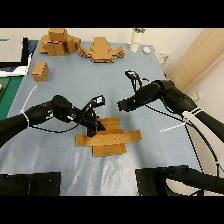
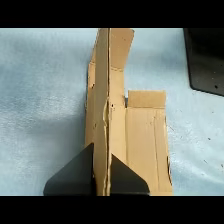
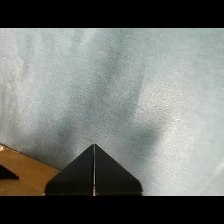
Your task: Fold the box.
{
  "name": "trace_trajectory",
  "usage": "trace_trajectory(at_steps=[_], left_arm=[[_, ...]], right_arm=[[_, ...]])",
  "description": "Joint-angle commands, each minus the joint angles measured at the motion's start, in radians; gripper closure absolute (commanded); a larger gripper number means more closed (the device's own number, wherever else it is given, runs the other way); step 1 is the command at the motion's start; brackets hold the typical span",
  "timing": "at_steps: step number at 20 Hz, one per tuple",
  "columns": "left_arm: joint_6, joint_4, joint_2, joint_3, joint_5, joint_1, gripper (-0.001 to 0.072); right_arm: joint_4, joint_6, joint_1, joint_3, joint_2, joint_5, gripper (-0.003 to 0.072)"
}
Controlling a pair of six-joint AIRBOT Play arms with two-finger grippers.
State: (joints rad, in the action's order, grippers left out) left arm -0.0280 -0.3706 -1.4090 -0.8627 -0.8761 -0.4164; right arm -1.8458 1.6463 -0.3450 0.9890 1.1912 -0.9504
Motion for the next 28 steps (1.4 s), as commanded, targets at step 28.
trace_trajectory(at_steps=[28], left_arm=[[0.13, -0.082, 0.001, -0.019, -0.025, -0.012, 0.0695]], right_arm=[[0.356, -0.381, -0.103, -0.137, -0.294, -0.406, 0.0685]])
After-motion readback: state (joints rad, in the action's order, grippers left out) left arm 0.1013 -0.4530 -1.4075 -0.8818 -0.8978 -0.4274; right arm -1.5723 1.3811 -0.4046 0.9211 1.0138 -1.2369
